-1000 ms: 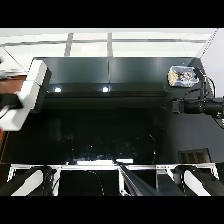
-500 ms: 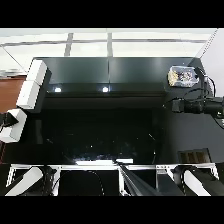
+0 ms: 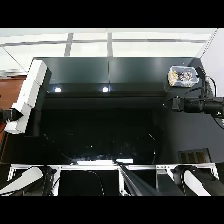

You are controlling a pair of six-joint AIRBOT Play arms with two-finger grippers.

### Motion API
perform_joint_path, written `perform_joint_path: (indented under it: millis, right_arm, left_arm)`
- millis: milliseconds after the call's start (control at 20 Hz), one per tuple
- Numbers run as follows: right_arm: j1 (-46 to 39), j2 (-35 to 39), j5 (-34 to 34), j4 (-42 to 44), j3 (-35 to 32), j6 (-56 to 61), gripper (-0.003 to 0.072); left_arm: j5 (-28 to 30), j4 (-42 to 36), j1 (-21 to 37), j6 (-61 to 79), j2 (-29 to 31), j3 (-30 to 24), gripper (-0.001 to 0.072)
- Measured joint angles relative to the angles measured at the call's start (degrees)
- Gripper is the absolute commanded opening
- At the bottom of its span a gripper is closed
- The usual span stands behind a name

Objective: Fold the box and place the chain.

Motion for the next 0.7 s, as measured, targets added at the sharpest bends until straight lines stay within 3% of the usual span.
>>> perform_joint_path:
  millis: [150, 350, 400, 450, 500, 550, 700]
  right_arm:
    - [0.1, 0.0, 0.0, 0.2, 0.0, 0.3, 0.0020]
    - [2.4, 0.0, -1.0, 0.7, 0.0, 0.3, 0.0020]
    - [3.6, 0.0, -1.8, 0.7, 0.0, 0.3, 0.0020]
    - [5.0, 0.0, -3.0, 0.7, 0.0, 0.2, 0.0020]
    - [6.5, 0.0, -4.3, 0.7, 0.0, 0.1, 0.0019]
    - [8.2, 0.0, -6.1, 0.6, 0.0, 0.0, 0.0020]
    - [12.9, 0.0, -12.1, 0.5, 0.0, -0.9, 0.0020]
  left_arm:
    - [0.3, -0.9, -1.7, 0.4, -0.7, 2.2, 0.0710]
    - [-4.4, -1.5, -6.3, -3.3, 0.4, 13.2, 0.0681]
    - [-6.1, -1.8, -7.7, -5.8, 0.9, 16.5, 0.0586]
    - [-7.4, -2.6, -9.2, -8.9, 1.6, 19.6, 0.0359]
    - [-8.0, -3.7, -10.7, -12.1, 2.3, 22.0, 0.0068]
    - [-9.5, -4.7, -12.2, -15.2, 3.0, 23.7, 0.0027]
    - [-13.8, -8.9, -18.3, -21.5, 5.1, 25.6, 0.0026]
